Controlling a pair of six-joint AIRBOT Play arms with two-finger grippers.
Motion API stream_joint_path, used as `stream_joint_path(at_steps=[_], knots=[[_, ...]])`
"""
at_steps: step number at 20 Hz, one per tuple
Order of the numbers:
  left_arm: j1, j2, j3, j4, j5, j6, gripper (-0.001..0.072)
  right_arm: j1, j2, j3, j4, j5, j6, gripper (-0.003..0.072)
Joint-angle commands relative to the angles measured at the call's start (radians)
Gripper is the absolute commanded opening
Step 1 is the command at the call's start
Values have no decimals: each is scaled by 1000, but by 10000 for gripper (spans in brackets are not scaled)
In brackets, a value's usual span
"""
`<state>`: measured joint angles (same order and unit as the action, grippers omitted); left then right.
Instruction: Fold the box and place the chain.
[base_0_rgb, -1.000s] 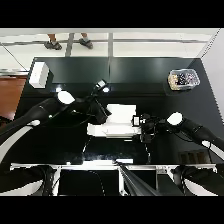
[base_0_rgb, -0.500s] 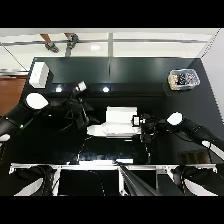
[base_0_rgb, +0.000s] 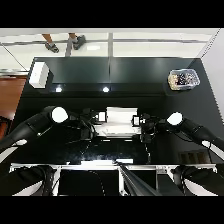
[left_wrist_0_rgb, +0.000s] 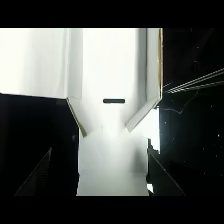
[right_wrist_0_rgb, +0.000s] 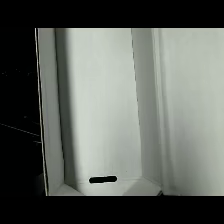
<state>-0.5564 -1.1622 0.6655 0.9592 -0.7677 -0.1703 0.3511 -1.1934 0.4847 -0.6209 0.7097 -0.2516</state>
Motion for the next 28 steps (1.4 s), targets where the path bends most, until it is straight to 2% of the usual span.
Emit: stream_joint_path(at_steps=[1,3,4,5,7,9,11,15,17,22,27,28], knots=[[-17,-34,-2,-72,45,7,697,0,0,0,0,1,0,415],[-17,-46,-2,-100,29,10,690,0,0,0,0,1,0,415],[-17,-52,-2,-114,21,10,649,0,0,0,0,1,0,415],[-17,-58,-2,-124,13,10,531,0,0,0,0,1,0,415],[-17,-63,-2,-135,7,10,384,0,0,0,0,1,0,415],[-17,-63,-2,-135,8,10,203,0,0,0,0,0,0,415],[-18,-63,-2,-148,8,10,200,0,0,0,0,0,0,415],[-18,-69,-2,-264,8,10,198,0,0,0,0,0,0,415],[-23,-84,-2,-298,8,11,143,0,0,0,0,0,0,415],[-91,-119,-2,-298,95,11,142,0,0,0,0,0,0,415],[-97,-127,-2,-295,103,9,141,0,0,0,0,0,0,415],[-97,-127,-2,-295,104,9,185,0,0,0,0,0,0,415]])
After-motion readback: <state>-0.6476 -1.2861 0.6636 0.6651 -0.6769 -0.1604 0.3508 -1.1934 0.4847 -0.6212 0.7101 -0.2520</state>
